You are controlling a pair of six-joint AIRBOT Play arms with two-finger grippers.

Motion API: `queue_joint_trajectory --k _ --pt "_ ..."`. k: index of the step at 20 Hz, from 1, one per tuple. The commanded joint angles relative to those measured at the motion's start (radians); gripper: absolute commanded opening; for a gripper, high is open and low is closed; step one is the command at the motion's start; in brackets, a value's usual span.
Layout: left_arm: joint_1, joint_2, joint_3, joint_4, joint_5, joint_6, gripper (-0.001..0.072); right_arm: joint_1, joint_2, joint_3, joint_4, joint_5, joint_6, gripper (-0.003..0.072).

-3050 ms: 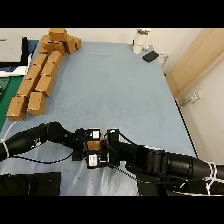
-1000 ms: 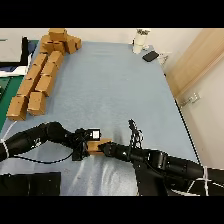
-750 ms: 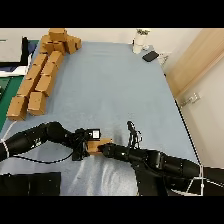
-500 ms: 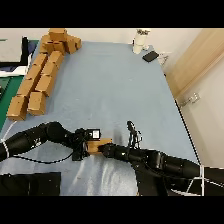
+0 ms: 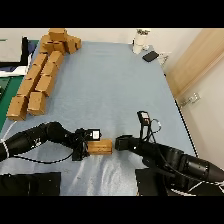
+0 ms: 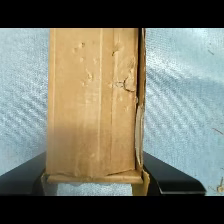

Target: Fold the box.

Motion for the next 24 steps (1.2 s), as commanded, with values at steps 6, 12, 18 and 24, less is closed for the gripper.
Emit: queue_joint_trajectory --k 6,12,18,24 --pt "0.0 0.0 0.0 0.0 0.027 0.0 0.051 -0.023 -0.116 0.098 0.0 -0.253 -0.072 0.0003" --pt "0.0 0.0 0.0 -0.012 0.03 0.0 0.051 -0.023 -0.151 0.098 0.01 -0.254 -0.017 0.0004" --pt "0.016 0.01 0.048 -0.014 0.048 -0.172 0.051 -0.023 -0.151 0.097 -0.008 -0.263 0.145 0.0004" --pt "0.189 0.01 0.123 -0.01 0.051 -0.345 0.051 -0.023 -0.154 0.097 -0.022 -0.258 0.158 0.0004"
